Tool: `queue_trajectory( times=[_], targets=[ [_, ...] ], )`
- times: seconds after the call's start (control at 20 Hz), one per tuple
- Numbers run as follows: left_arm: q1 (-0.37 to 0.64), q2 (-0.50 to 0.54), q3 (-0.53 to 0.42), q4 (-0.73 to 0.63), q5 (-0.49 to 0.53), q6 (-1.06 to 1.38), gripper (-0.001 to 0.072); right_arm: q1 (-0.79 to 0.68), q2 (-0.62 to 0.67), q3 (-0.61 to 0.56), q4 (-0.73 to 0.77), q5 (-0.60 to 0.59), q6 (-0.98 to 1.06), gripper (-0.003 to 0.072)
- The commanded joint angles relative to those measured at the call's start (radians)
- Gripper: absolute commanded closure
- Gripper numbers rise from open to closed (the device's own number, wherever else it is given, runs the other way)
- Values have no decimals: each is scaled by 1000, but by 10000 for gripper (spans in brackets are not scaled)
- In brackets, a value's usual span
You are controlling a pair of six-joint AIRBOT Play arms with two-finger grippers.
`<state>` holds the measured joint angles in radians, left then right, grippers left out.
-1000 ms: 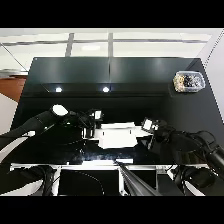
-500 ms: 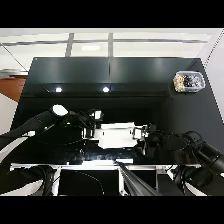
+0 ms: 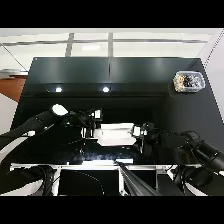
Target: Fold the box and place the chain.
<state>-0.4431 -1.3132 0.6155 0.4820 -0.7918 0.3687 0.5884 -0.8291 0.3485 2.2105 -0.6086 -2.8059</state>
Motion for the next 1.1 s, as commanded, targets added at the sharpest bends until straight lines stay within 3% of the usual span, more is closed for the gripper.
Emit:
queue_trajectory(
  times=[0.0,0.7,0.85,0.95,1.05],
  targets=[
    [-1,-1,1,0,-1,0,684,0,-1,39,-16,7,1,-21],
    [-1,-1,1,0,-1,-1,684,0,-34,77,-31,80,2,-21],
    [-1,-1,1,-1,0,-2,684,-25,-33,105,-174,65,80,-21],
    [-1,-1,1,-1,0,-2,684,-72,-33,139,-317,-16,178,-20],
    [-1,-1,1,-1,0,-2,684,-112,-34,142,-345,-148,191,-21]
  ],
)
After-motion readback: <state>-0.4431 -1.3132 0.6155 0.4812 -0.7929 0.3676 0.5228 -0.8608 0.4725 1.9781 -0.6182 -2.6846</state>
